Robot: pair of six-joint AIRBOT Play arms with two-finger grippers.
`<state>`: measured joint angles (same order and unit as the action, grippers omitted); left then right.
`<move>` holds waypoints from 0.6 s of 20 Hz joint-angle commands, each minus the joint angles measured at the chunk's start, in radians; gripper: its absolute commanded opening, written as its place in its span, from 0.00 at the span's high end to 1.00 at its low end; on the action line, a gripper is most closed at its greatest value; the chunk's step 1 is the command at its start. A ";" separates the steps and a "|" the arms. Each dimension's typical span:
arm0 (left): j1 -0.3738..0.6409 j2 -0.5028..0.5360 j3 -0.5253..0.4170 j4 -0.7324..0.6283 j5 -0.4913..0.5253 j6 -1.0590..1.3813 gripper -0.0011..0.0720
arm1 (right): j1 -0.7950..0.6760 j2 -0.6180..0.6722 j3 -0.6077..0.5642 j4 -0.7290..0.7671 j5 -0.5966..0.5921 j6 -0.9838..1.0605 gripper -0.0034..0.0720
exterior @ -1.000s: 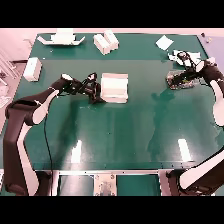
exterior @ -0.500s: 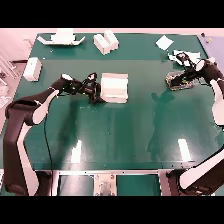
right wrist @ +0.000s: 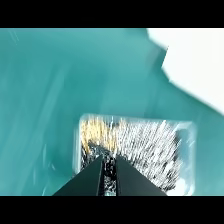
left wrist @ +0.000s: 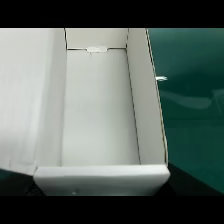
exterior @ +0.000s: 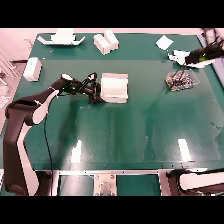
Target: Fold the box and place the chain.
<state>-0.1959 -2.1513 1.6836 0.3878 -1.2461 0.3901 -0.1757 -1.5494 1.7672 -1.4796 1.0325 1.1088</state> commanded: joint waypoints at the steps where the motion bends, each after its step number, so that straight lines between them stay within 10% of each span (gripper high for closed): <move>1: 0.001 0.000 0.000 0.000 0.000 0.000 0.44 | 0.064 0.153 0.008 -0.002 0.001 0.026 0.94; 12: 0.001 0.000 0.000 0.000 0.000 0.000 0.44 | 0.418 0.298 0.303 -0.005 -0.119 0.041 0.94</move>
